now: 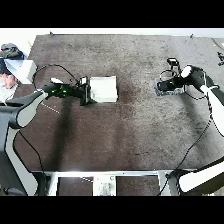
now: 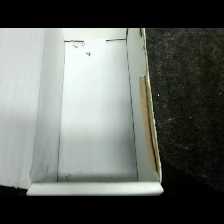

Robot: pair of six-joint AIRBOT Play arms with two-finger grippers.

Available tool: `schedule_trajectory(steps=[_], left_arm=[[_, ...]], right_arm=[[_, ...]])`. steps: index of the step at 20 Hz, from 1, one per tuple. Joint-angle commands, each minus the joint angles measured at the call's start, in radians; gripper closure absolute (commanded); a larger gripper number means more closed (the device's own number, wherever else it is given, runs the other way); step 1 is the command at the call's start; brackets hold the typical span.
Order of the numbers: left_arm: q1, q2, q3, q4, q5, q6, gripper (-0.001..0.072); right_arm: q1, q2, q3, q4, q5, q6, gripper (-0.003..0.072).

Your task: Fold the box and place the chain.

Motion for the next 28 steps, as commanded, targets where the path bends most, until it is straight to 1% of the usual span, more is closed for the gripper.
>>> schedule_trajectory(steps=[1, 5, 8, 10, 12, 15, 17, 19, 21, 23, 26, 28], left_arm=[[0.001, 0.0, 0.0, 0.0, 0.0, 0.0, 0.0505], [0.001, 0.0, 0.0, 0.0, 0.0, 0.0, 0.0504], [0.001, 0.0, 0.0, 0.0, 0.0, 0.0, 0.0505], [0.001, 0.0, 0.0, 0.0, 0.0, 0.0, 0.0505], [0.001, 0.0, 0.0, 0.0, 0.0, 0.0, 0.0504], [0.001, 0.0, 0.0, 0.0, 0.0, 0.0, 0.0505], [0.001, 0.0, 0.0, 0.0, 0.0, 0.0, 0.0505], [0.001, 0.0, 0.0, 0.0, 0.0, 0.0, 0.0505], [0.001, 0.0, 0.0, 0.0, 0.0, 0.0, 0.0504], [0.001, 0.0, 0.0, 0.0, 0.0, 0.0, 0.0505], [0.001, 0.0, 0.0, 0.0, 0.0, 0.0, 0.0505], [0.001, 0.0, 0.0, 0.0, 0.0, 0.0, 0.0505]], right_arm=[[0.0, 0.054, 0.001, 0.0, -0.001, 0.001, 0.07], [0.001, 0.186, 0.001, 0.0, 0.05, 0.0, 0.07], [0.002, 0.321, 0.001, 0.0, 0.043, 0.0, 0.07], [0.007, 0.414, 0.001, 0.0, 0.013, -0.001, 0.07], [0.024, 0.506, 0.001, 0.0, -0.055, -0.018, 0.07], [0.077, 0.634, 0.001, 0.0, -0.238, -0.018, 0.07], [0.123, 0.697, 0.001, 0.0, -0.348, -0.019, 0.07], [0.177, 0.738, 0.001, 0.0, -0.386, -0.026, 0.07], [0.224, 0.749, 0.001, 0.0, -0.348, -0.048, 0.07], [0.253, 0.746, 0.001, 0.0, -0.257, -0.048, 0.07], [0.273, 0.739, -0.003, 0.006, -0.143, -0.047, 0.07], [0.273, 0.738, -0.012, 0.05, -0.095, -0.048, 0.0701]])
